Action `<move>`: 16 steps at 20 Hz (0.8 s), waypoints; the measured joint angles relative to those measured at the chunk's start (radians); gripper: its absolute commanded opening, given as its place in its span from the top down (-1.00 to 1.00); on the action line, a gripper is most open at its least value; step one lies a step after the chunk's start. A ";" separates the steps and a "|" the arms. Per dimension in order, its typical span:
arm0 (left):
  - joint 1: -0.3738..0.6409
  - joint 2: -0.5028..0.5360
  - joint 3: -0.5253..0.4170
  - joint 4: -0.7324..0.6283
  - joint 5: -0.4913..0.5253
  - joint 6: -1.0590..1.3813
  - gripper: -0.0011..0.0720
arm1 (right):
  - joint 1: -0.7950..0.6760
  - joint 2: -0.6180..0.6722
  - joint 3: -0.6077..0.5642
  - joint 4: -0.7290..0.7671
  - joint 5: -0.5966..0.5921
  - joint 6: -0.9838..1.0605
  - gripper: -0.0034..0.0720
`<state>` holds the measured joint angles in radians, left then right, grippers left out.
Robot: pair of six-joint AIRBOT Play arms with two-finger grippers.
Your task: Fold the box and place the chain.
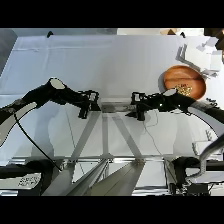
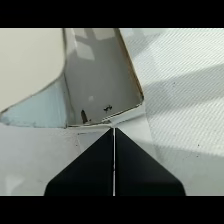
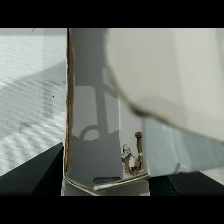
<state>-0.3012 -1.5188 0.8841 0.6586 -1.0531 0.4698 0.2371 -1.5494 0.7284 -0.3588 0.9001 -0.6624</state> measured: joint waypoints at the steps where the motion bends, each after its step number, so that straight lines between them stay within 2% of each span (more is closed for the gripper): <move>1: 0.000 0.000 0.000 0.000 0.001 0.001 0.95 | 0.000 0.000 0.000 0.000 0.000 0.000 -0.15; 14: 0.000 0.000 0.000 -0.099 0.008 0.002 0.91 | 0.000 0.000 0.000 0.000 0.001 0.000 -0.15; 15: 0.000 0.000 0.000 -0.101 0.008 0.002 0.72 | 0.000 0.000 0.000 0.000 0.001 0.000 -0.15; 16: 0.000 0.000 0.000 -0.102 0.008 0.002 0.43 | 0.000 0.000 0.000 0.000 0.001 0.000 -0.15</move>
